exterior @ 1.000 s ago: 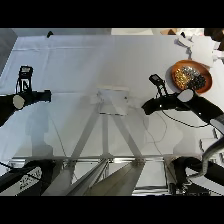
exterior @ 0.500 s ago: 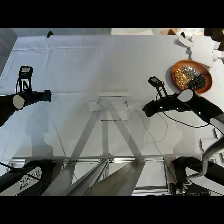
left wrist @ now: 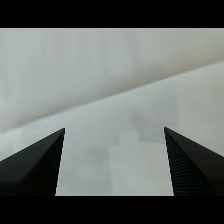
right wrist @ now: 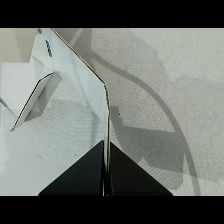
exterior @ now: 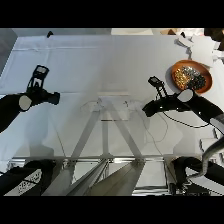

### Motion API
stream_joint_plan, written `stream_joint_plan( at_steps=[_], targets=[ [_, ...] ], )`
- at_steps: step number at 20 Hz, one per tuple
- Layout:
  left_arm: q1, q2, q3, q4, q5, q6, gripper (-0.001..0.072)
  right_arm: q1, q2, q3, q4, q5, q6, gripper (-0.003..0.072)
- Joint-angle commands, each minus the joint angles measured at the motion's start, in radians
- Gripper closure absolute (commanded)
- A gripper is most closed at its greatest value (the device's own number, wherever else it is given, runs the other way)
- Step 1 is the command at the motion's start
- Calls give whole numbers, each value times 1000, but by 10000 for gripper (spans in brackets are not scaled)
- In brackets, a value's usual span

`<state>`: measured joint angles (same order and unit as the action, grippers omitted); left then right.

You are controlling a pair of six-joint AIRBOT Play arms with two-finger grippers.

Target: Fold the box and place the chain.

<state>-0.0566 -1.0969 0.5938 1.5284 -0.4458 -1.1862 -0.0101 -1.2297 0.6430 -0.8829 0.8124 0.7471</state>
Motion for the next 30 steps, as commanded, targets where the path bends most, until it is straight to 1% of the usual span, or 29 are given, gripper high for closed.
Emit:
stream_joint_plan(
  at_steps=[1, 3, 5, 7, 9, 11, 12, 13, 14, 15, 16, 18, 20, 23, 24, 27, 30],
  targets=[
    [-185, 63, 1, -18, -18, 144, 15, 0, -1, 0, 0, 0, 0, 677],
    [-279, 87, 1, -22, -19, 138, 15, 0, -1, 0, 0, 0, 0, 677],
    [-329, 97, 1, -62, -19, 129, 16, 0, -1, 0, 0, 0, 0, 677],
    [-351, 98, 1, -144, -31, 122, 16, 0, -1, 0, 0, 0, 0, 677],
    [-332, 98, 2, -270, -71, 126, 16, 0, -1, 0, 0, 0, 0, 677],
    [-272, 95, 27, -399, -176, 201, 17, 0, -1, 0, 0, 0, 0, 677],
    [-228, 94, 48, -494, -252, 312, 20, 0, -1, 0, 0, 0, 0, 677],
    [-184, 92, 71, -596, -330, 434, 69, 0, -1, 0, 0, 0, 0, 677],
    [-139, 84, 95, -700, -413, 563, 99, 0, -1, 0, 0, 0, 0, 677],
    [-94, 69, 119, -803, -490, 702, 98, 0, -1, 0, 0, 0, 0, 677],
    [-62, 48, 139, -891, -546, 832, 84, 0, -1, 0, 0, 0, 0, 677],
    [-29, -23, 178, -1002, -643, 1069, 72, 0, -1, 0, 0, 0, 0, 677],
    [-33, -114, 218, -1042, -700, 1174, 70, 0, -1, 0, 0, 0, 0, 677],
    [-45, -250, 282, -1081, -702, 1190, 73, 0, -1, 0, 0, 0, 0, 677],
    [-52, -278, 297, -1092, -699, 1207, 79, 0, -1, 0, 0, 0, 0, 677],
    [-65, -298, 306, -1140, -681, 1350, 72, 0, -1, 0, 0, 0, 0, 677],
    [-77, -299, 306, -1147, -678, 1386, 73, 0, -1, 0, 0, 0, 0, 677]
  ],
)
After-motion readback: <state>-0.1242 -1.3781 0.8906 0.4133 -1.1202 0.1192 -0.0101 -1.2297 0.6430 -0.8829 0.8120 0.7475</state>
